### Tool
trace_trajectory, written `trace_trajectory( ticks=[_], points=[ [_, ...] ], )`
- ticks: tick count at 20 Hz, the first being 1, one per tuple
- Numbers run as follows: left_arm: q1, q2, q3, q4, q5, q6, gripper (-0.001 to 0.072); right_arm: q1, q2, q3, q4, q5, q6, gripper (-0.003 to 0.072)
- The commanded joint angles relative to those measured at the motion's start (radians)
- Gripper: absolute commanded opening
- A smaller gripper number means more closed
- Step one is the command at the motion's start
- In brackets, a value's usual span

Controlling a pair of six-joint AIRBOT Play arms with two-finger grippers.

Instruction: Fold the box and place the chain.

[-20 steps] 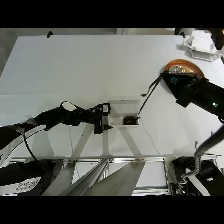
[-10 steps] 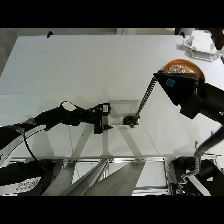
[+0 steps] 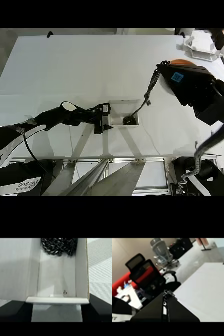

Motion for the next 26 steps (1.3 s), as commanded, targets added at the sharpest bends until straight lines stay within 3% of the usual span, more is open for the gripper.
trace_trajectory(
  ticks=[1, 8, 12, 17, 26],
  points=[
    [0.000, 0.000, 0.000, 0.000, 0.000, 0.000, 0.0410, 0.001, 0.000, 0.001, 0.047, 0.014, -0.031, 0.0015],
    [0.000, 0.000, 0.000, 0.000, 0.000, 0.000, 0.0410, 0.002, -0.050, 0.001, -0.250, 0.183, 0.081, 0.0015],
    [0.000, 0.000, 0.000, 0.000, 0.000, 0.000, 0.0410, 0.002, -0.157, 0.000, -0.285, 0.264, 0.058, 0.0015],
    [0.000, 0.000, 0.000, 0.000, 0.000, 0.000, 0.0410, 0.001, -0.195, -0.005, -0.401, 0.286, 0.057, 0.0015],
    [0.000, 0.000, 0.000, 0.000, 0.000, 0.000, 0.0410, 0.002, -0.297, -0.196, -0.396, 0.221, 0.037, 0.0013]
  ],
)
